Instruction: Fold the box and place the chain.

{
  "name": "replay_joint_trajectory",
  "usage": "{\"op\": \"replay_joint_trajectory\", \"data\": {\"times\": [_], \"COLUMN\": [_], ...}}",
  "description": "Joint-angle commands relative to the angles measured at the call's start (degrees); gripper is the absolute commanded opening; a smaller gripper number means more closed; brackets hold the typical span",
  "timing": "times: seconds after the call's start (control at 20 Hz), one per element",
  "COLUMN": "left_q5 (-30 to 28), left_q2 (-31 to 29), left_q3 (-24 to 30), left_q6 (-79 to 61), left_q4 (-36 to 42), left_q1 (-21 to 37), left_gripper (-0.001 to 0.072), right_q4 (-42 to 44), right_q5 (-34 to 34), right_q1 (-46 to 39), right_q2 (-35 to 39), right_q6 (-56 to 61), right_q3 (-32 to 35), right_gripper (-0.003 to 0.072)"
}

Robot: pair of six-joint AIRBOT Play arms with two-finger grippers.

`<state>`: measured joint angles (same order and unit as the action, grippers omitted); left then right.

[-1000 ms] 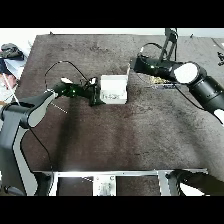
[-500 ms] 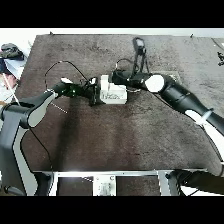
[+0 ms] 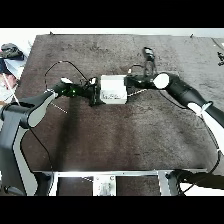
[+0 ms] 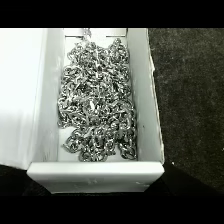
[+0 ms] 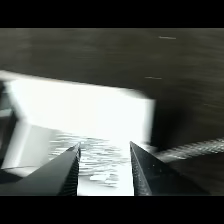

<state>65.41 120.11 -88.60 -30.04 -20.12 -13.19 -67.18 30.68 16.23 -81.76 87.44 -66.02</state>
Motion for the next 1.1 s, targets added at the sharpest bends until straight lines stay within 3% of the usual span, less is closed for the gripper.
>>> {"op": "replay_joint_trajectory", "data": {"times": [0.0,0.2,0.4,0.65,0.7,0.75,0.8,0.85,1.05], "left_q5": [0.0,0.0,0.0,0.0,0.0,0.0,0.0,0.0,0.0], "left_q2": [0.0,0.0,0.0,0.0,0.0,0.0,0.0,0.0,0.0], "left_q3": [0.0,0.0,0.0,0.0,0.0,0.0,0.0,0.0,0.0], "left_q6": [0.0,0.0,0.0,0.0,0.0,0.0,0.0,0.0,0.0], "left_q4": [0.0,0.0,0.0,0.0,0.0,0.0,0.0,0.0,0.0], "left_q1": [0.0,0.0,0.0,0.0,0.0,0.0,0.0,0.0,0.0], "left_gripper": [0.0206,0.0206,0.0206,0.0206,0.0206,0.0206,0.0206,0.0206,0.0206], "right_q4": [-2.0,0.4,14.6,20.2,21.6,22.7,22.6,22.4,22.4], "right_q5": [1.0,-1.7,-6.3,-8.0,-8.0,-8.0,-8.0,-7.6,3.3], "right_q1": [-10.2,-17.1,-17.6,-17.3,-17.1,-16.8,-16.7,-16.7,-15.9], "right_q2": [-0.6,-7.0,-12.3,-18.1,-19.2,-20.0,-20.5,-20.4,-13.2], "right_q6": [1.4,2.1,-8.4,-8.8,-9.7,-10.1,-10.3,-10.4,-13.8], "right_q3": [3.8,4.5,1.6,-2.8,-3.8,-4.4,-4.6,-4.6,-4.6], "right_gripper": [0.0345,0.0345,0.0344,0.0338,0.0181,0.0111,0.0099,0.0009,0.0011]}}
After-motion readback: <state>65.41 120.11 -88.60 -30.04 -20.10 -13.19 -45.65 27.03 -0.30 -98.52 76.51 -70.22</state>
